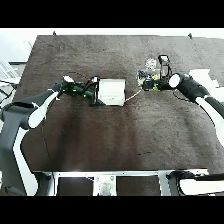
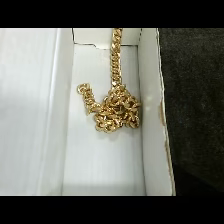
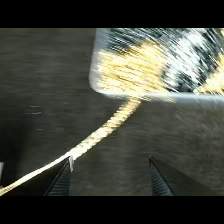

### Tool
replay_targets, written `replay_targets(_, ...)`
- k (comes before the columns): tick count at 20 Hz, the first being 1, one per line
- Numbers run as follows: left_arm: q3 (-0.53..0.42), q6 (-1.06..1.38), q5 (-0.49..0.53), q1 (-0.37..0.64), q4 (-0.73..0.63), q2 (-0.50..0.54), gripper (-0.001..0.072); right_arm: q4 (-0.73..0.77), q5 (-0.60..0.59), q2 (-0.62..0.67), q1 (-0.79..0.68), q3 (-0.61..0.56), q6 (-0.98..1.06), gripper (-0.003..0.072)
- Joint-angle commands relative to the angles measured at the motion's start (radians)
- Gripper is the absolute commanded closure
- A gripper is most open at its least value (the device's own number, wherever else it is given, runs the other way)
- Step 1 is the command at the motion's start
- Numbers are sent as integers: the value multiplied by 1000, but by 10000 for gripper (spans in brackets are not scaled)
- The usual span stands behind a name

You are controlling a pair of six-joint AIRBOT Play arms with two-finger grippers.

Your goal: Fold the box and place the chain.

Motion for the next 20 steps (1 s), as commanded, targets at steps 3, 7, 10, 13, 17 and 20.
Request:
replay_targets(3,0,1,1,0,0,0,371,305,-16,-180,-68,86,-256,114)
replay_targets(7,0,1,1,0,0,0,371,455,-15,-288,-67,179,-362,316)
replay_targets(10,0,1,1,0,0,0,371,480,-54,-303,-67,199,-396,629)
replay_targets(13,0,0,1,0,0,0,370,472,56,-247,-66,201,-410,679)
replay_targets(17,0,0,0,0,0,0,371,373,106,-39,-10,195,-400,682)
replay_targets(20,0,0,0,0,0,0,371,214,78,150,77,196,-313,682)
